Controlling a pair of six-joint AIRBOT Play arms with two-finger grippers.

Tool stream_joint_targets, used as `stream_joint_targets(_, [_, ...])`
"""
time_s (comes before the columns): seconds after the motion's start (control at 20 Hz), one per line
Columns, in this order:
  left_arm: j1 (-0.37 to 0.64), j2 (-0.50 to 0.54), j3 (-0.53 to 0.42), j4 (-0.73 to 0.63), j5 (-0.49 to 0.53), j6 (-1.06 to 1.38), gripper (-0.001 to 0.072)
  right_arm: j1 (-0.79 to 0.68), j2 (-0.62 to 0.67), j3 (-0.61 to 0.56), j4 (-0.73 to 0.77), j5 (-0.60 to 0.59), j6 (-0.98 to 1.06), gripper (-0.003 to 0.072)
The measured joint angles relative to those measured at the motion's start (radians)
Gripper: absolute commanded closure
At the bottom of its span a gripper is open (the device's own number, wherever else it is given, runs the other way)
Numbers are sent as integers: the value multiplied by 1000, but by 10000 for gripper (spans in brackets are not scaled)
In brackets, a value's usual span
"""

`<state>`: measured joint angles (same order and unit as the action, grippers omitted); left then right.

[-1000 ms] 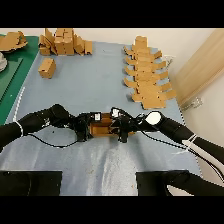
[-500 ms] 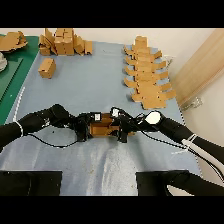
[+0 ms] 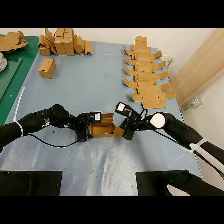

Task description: Fold the box.

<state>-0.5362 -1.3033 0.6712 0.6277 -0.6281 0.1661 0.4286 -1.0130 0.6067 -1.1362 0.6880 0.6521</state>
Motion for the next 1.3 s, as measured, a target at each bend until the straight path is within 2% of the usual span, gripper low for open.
stream_joint_targets(0.2, [0, 0, 0, 0, 0, 1, 207, -88, 68, 0, -211, 42, 534, 685])
stream_joint_targets(0.4, [0, 0, 0, 0, -1, 1, 207, -217, 53, -1, -258, 139, 818, 685])
stream_joint_targets(0.6, [0, 0, 0, 0, -2, 1, 207, -269, -15, -1, -110, 173, 831, 685])
stream_joint_targets(0.9, [0, 0, 0, 0, -2, 2, 207, -280, -105, -1, 193, 192, 667, 685])
stream_joint_targets(1.3, [0, 0, 0, 0, -3, 2, 207, -222, -119, -1, 315, 213, 611, 684])
